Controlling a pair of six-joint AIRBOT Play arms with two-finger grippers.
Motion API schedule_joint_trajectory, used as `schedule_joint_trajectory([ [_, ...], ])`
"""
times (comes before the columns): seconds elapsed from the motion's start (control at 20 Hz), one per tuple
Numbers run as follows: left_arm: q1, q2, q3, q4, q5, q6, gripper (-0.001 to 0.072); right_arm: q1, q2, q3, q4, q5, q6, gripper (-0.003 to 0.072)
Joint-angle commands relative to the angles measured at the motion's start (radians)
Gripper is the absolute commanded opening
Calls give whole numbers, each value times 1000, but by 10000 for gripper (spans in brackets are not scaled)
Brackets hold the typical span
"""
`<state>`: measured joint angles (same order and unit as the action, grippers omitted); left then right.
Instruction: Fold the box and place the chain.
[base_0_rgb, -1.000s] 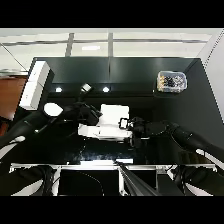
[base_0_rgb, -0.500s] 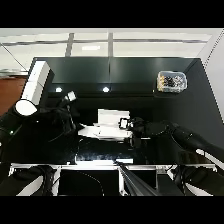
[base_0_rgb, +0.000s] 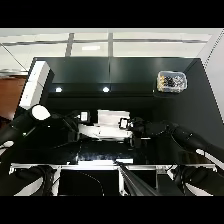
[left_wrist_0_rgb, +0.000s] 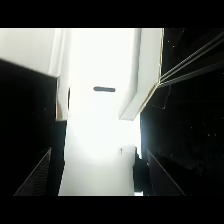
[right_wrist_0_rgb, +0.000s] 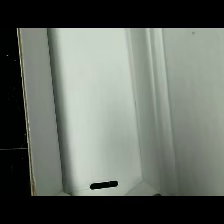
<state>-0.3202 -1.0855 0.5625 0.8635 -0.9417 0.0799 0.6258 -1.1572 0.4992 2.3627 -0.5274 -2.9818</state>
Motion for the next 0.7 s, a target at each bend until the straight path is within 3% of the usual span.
schedule_joint_trajectory([
  [0.0,-63,-54,-1,-17,56,53,714,-1,0,0,0,-1,0,546],
  [0.3,-145,-80,-1,-107,180,51,714,-1,0,0,0,-2,1,546],
  [0.65,-145,-79,-1,-5,177,-15,709,-1,0,0,0,-10,1,546],
])
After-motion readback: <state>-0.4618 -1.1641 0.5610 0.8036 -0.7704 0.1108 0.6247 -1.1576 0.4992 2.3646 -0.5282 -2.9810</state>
